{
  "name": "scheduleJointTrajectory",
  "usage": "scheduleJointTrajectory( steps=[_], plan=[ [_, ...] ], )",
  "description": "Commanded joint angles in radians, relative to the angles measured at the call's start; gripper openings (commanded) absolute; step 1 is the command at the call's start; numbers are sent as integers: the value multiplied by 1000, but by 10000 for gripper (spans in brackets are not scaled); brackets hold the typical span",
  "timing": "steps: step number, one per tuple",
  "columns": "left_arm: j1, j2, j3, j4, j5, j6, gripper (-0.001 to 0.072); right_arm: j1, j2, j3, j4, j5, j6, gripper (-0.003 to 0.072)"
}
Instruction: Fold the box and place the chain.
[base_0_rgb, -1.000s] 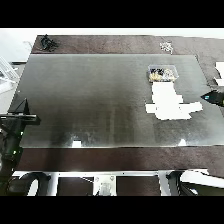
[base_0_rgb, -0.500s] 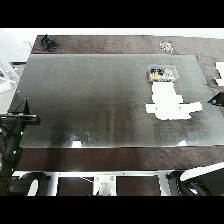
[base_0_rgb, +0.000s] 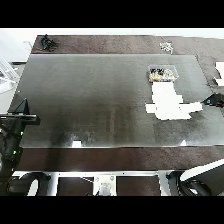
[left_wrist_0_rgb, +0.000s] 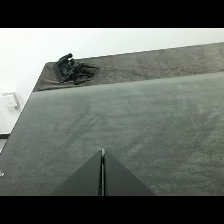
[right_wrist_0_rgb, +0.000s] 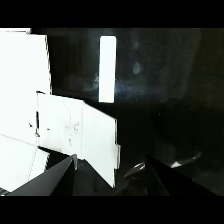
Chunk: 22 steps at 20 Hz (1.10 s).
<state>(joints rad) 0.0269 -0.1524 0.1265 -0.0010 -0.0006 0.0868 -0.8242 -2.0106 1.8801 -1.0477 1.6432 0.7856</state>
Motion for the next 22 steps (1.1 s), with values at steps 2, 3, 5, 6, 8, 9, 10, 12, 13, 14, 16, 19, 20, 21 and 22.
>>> scheduleJointTrajectory(
  steps=[2,3,5,6,8,9,10,12,13,14,16,19,20,21,22],
  plan=[
    [0,0,0,0,0,0,21,14,-51,2,26,27,-8,506],
    [0,0,0,0,0,0,21,22,-63,2,27,34,-8,506],
    [0,0,0,0,0,0,20,43,-82,2,27,44,-9,506],
    [0,0,0,0,0,0,20,56,-87,2,27,61,-9,506],
    [0,0,0,0,0,0,21,78,-89,2,27,101,-9,477],
    [0,0,0,0,0,0,21,84,-89,2,27,122,-9,474],
    [0,0,0,0,0,0,20,88,-89,2,27,142,-8,435],
    [0,0,0,0,0,0,20,90,-89,2,27,167,-8,403],
    [0,0,0,0,0,0,20,90,-89,2,27,172,-8,402],
    [0,0,0,0,0,0,20,90,-89,2,27,172,-8,360],
    [0,0,0,0,0,0,20,95,-89,2,39,172,-8,270],
    [0,0,0,0,0,0,20,100,-89,1,148,194,-8,11],
    [0,0,0,0,0,0,21,101,-88,1,198,199,2,10],
    [0,0,0,0,0,0,20,101,-85,1,241,199,26,9],
    [0,0,0,0,0,0,20,105,-79,-3,273,199,45,8]
  ],
)
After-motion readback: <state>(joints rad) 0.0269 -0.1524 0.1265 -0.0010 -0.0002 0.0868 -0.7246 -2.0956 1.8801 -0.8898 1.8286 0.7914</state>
